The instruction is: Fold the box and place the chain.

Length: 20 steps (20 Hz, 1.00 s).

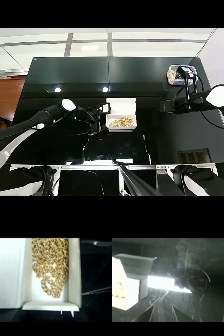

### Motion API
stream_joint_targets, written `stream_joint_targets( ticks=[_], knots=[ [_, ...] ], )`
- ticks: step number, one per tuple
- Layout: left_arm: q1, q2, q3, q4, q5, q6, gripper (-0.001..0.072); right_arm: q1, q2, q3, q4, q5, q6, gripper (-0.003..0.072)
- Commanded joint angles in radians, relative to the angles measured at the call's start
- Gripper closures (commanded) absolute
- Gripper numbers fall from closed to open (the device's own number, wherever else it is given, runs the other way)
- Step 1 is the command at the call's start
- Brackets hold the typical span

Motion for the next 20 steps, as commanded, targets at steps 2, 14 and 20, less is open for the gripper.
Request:
stream_joint_targets(
  ticks=[2,14,20],
  knots=[
    [-0.011,-0.003,0.001,0.005,0.025,0.000,0.0322,0.034,-0.060,0.000,0.007,-0.169,-0.003,-0.0024],
    [-0.011,-0.003,0.001,0.005,0.023,0.000,0.0322,0.077,-0.483,0.211,0.524,-0.130,-1.014,0.0005],
    [-0.010,-0.003,0.001,0.005,0.022,0.000,0.0321,0.080,-0.425,0.189,0.466,0.105,-1.079,0.0005]
  ],
)
